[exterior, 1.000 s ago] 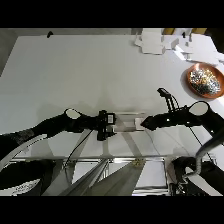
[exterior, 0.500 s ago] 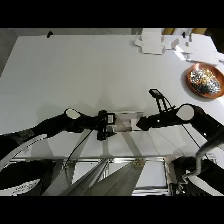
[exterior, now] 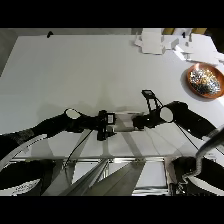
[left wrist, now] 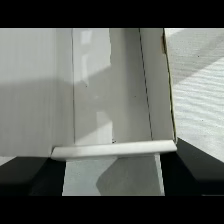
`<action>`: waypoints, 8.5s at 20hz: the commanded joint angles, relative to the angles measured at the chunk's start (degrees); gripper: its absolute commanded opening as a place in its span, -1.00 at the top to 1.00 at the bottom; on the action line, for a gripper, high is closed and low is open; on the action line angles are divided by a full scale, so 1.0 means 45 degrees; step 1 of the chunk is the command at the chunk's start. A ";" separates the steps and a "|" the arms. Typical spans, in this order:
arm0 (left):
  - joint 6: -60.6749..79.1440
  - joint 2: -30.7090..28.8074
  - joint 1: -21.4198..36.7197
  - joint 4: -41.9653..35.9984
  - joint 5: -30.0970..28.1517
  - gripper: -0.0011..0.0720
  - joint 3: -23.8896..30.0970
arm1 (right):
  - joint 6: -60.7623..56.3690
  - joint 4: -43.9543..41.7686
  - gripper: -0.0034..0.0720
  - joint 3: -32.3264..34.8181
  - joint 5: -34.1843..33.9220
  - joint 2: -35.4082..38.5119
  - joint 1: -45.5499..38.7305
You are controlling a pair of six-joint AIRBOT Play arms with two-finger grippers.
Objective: Fold the box and place the chain.
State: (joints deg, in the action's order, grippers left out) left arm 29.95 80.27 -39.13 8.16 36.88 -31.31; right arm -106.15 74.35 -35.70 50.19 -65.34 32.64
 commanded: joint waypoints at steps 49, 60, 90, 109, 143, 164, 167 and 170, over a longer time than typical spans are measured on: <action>0.0010 0.0000 0.0000 0.0000 0.0049 0.60 -0.0005 | 0.2035 0.4187 -0.22 -0.4041 0.4129 0.2132 0.0947; 0.0005 0.0000 0.0000 0.0005 0.0146 0.60 -0.0005 | 0.3939 0.4600 -0.07 -0.5965 0.0792 0.0170 -0.9063; 0.0005 0.0000 0.0000 0.0000 0.0141 0.60 -0.0005 | 0.3944 0.3036 0.21 -0.5965 -0.2739 -0.5479 -1.3629; 0.0010 0.0000 0.0000 0.0005 0.0141 0.60 -0.0005 | 0.6023 -0.0253 0.87 -0.5965 0.0656 -0.1311 -1.2551; 0.0005 0.0000 0.0000 0.0000 0.0141 0.60 -0.0005 | 0.5697 -0.3356 0.86 -0.4260 0.3915 0.7174 -0.0971; 0.0010 0.0000 0.0000 0.0000 0.0146 0.60 -0.0005 | 0.6708 -0.4634 0.86 -0.3036 0.0597 0.6538 -0.0680; 0.0005 0.0000 0.0000 0.0005 0.0146 0.60 -0.0005 | 0.6713 -0.4585 0.86 -0.3036 0.0787 0.6528 -0.0680; 0.0005 0.0000 0.0000 0.0005 0.0146 0.60 -0.0005 | 0.6703 -0.3643 0.86 -0.3026 0.1933 0.6193 -0.0680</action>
State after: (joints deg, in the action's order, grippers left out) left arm 29.98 80.27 -39.13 8.16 37.54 -31.33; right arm -75.99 54.92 -49.36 54.89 -36.47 29.52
